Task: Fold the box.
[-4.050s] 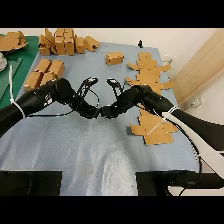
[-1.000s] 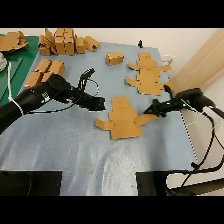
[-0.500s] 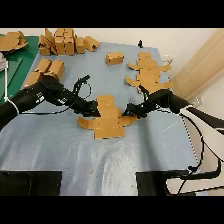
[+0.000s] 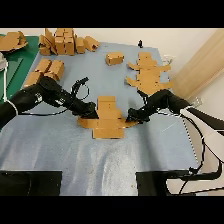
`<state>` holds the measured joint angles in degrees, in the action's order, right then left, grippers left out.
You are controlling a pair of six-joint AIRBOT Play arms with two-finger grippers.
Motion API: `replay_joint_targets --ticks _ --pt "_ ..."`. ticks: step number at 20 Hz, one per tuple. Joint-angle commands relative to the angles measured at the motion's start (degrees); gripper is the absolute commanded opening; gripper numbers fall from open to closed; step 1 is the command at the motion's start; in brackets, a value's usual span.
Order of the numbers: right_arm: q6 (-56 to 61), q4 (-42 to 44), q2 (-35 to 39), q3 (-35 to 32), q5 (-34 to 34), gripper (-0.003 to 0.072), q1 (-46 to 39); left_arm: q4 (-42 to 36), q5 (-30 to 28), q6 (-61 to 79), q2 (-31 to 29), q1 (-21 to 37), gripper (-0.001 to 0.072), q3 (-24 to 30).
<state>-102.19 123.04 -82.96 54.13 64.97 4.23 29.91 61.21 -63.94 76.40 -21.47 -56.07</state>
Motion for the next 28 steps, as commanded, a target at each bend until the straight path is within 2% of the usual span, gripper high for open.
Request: replay_joint_targets --ticks 1,3,4,5,6,8,11,16,17,18,22,26,28 --pt "1.62 -1.42 0.96 -0.04 0.94 0.0257 -0.28 0.07 0.63 0.02 0.04 0.63 0.0014 0.02" --pt "-1.11 3.43 0.94 -0.04 1.16 0.0257 -0.28 0.07 0.22 0.04 0.04 0.63 0.0014 0.02" --pt "-2.95 6.75 0.92 -0.07 1.57 0.0177 -0.28 0.07 0.22 0.13 0.04 0.83 0.0014 0.02" --pt "-5.7 10.47 0.92 -0.07 2.49 0.0052 -0.15 0.09 0.28 0.15 0.09 1.14 0.0015 0.02" --pt "-8.48 13.14 0.96 -0.04 3.98 0.0002 0.2 0.07 0.7 0.15 0.35 1.99 0.0016 0.0" --pt "-10.56 13.0 1.53 -0.35 5.88 0.0001 1.57 0.04 2.73 0.07 1.81 5.07 0.0262 0.0" --pt "-14.36 13.07 5.64 -3.76 5.46 0.0 4.35 0.11 2.29 0.68 5.53 9.29 0.0262 0.0" --pt "-15.98 10.8 16.2 -12.94 -2.4 0.0 6.86 0.11 2.01 4.61 11.26 15.17 0.0265 0.0" --pt "-15.96 9.79 17.03 -13.84 -2.8 0.0 6.86 0.07 1.97 4.59 11.76 16.26 0.0446 0.0" --pt "-15.96 9.33 17.33 -14.53 -3.04 0.0 6.86 0.13 1.99 4.5 12.04 17.05 0.0676 0.0" --pt "-16.37 9.42 17.31 -15.52 -3.48 0.0 6.88 0.07 2.16 4.68 13.29 17.16 0.0681 0.0" --pt "-17.42 9.49 17.31 -15.52 -3.39 0.0 6.88 -0.81 0.87 6.6 15.47 13.97 0.0681 -0.09" --pt "-17.42 9.62 17.31 -15.52 -3.37 0.0 6.88 -4.35 0.74 9.57 16.44 12.17 0.0681 -0.31"
